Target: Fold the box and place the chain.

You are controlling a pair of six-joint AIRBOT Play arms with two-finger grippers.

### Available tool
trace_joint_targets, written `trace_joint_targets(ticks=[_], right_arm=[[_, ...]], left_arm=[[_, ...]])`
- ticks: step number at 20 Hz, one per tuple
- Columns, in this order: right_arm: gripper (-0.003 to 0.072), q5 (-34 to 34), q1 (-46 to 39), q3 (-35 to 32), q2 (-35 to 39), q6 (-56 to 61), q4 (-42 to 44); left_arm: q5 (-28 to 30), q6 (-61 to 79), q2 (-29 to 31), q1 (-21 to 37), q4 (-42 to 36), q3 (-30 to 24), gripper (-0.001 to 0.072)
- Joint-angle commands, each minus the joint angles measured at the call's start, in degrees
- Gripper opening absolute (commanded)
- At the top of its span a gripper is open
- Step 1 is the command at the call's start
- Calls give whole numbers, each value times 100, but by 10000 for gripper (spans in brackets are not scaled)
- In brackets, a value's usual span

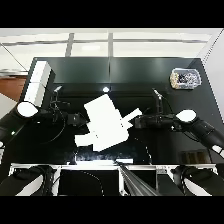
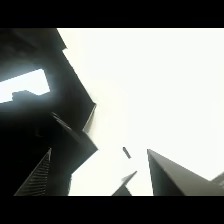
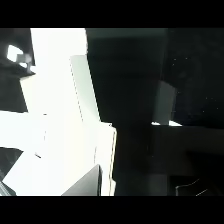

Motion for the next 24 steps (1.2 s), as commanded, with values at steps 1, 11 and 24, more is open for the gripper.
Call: trace_joint_targets(ticks=[1,11,24], right_arm=[[39,-9,37,-4,4,-98,0],[39,-7,37,-4,4,-81,0],[39,-9,37,-4,4,-83,-2]], left_arm=[[-120,1204,-396,404,-1246,-234,706],[-494,3407,-1954,599,-3311,-358,703],[-1985,5246,-2839,485,-3117,50,638]])
